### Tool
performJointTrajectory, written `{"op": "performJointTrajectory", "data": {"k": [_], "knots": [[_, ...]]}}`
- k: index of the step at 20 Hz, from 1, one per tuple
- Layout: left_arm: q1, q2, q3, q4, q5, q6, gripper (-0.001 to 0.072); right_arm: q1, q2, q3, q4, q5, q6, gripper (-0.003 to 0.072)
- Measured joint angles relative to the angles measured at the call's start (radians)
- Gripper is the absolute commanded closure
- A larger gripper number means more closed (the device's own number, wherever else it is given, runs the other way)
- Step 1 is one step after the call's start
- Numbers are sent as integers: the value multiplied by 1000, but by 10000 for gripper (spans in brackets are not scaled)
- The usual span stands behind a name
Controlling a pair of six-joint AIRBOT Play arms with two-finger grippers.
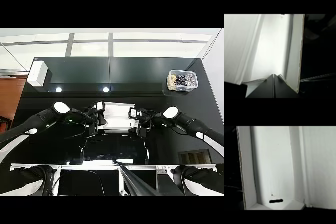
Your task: Fold the box and place the chain.
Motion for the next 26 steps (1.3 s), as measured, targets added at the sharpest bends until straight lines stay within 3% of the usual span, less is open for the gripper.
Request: {"op": "performJointTrajectory", "data": {"k": [4,8,14,19,26], "knots": [[72,88,0,79,-2,-174,682,0,0,0,0,0,0,517],[225,186,0,214,-14,-484,682,0,0,0,0,0,0,517],[440,161,-24,284,-172,-1121,681,0,0,0,0,0,0,517],[449,26,-48,255,-248,-1323,682,5,0,0,-3,0,0,517],[329,-101,-52,79,-237,-1296,682,6,0,0,-7,0,0,517]]}}
